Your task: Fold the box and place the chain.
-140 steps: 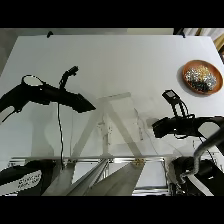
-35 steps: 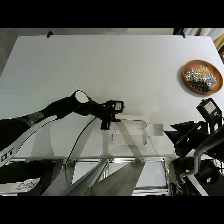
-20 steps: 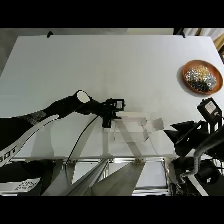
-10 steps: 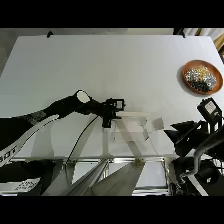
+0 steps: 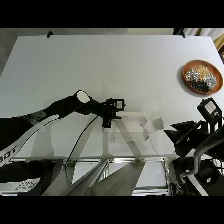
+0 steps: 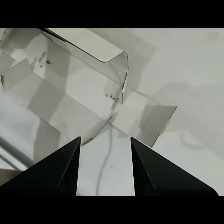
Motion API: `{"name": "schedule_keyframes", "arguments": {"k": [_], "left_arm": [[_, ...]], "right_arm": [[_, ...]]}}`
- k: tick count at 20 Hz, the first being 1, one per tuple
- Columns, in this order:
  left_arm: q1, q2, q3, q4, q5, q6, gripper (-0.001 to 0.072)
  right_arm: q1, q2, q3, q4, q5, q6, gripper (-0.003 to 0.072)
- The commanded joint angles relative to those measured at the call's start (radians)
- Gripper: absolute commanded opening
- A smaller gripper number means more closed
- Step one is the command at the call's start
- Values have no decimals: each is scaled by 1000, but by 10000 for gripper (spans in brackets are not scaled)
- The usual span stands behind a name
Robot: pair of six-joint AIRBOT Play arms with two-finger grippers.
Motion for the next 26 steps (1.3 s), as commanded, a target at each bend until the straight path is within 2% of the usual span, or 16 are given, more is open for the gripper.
{"name": "schedule_keyframes", "arguments": {"k": [1,3,4,5,6,8,12,13,15,16,17,18,19,23,25,26], "left_arm": [[0,0,0,0,0,0,13],[0,0,0,0,0,0,13],[0,0,0,0,0,0,13],[0,0,0,0,0,0,13],[0,0,0,0,0,0,13],[0,0,0,0,0,0,13],[0,0,0,0,0,0,13],[0,0,0,0,0,0,13],[0,0,0,0,0,0,13],[0,0,0,0,0,0,13],[0,0,0,0,0,0,13],[0,0,0,0,0,0,13],[0,0,0,0,0,0,13],[0,0,0,0,0,0,13],[0,0,0,0,0,0,13],[0,0,0,0,0,0,13]], "right_arm": [[1,-1,0,0,-1,0,318],[1,-1,0,0,-8,0,294],[1,-1,0,1,-15,-2,224],[1,-1,0,1,-30,-11,98],[1,-1,0,6,-48,-33,16],[1,-5,0,40,-52,-127,16],[1,-76,-8,137,220,-427,18],[1,-95,-22,129,216,-462,18],[1,-134,-71,129,113,-554,24],[1,-160,-97,127,69,-579,136],[1,-188,-119,115,45,-586,315],[3,-215,-137,95,29,-587,454],[11,-240,-153,62,10,-587,508],[31,-313,-169,58,-56,-673,526],[31,-341,-169,68,-96,-702,563],[31,-353,-169,82,-111,-717,633]]}}
